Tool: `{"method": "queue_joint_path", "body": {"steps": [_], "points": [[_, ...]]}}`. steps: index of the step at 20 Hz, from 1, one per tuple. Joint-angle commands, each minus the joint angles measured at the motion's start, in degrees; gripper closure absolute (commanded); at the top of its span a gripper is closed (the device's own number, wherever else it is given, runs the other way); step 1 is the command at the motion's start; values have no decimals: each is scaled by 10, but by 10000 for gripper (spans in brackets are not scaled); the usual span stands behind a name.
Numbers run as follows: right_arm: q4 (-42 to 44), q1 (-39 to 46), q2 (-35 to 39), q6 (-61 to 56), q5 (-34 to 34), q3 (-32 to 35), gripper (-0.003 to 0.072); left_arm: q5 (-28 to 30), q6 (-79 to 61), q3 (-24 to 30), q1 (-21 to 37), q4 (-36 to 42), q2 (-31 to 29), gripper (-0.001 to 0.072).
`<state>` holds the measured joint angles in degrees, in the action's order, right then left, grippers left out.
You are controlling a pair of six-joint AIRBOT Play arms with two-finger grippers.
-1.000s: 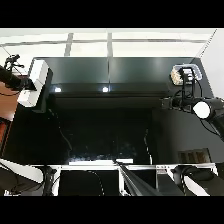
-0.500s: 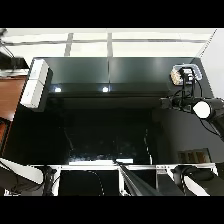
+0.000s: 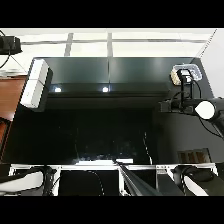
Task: Fold the box and place the chain.
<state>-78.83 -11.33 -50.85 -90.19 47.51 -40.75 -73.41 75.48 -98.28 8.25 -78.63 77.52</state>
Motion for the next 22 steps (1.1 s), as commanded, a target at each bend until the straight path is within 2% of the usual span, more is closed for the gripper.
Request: {"method": "queue_joint_path", "body": {"steps": [1, 5, 8, 10, 14, 18, 22], "points": [[3, -3, 33, 16, 26, -6, 673, 74, 13, 134, -52, -1, -130, 685], [3, -3, 83, 17, 31, -5, 673, 95, 39, 232, -117, 0, -234, 685], [4, -3, 102, 19, 20, -5, 673, 186, 77, 353, -181, -2, -319, 685], [3, -3, 102, 22, -3, -1, 673, 248, 90, 453, -215, -2, -371, 685], [1, -3, 102, 28, -66, 49, 673, 283, 90, 601, -230, -5, -417, 685], [2, -3, 101, 28, -135, 114, 673, 289, 90, 674, -228, -15, -420, 684], [10, -3, 101, 28, -128, 118, 672, 287, 90, 692, -228, -8, -420, 683]]}}
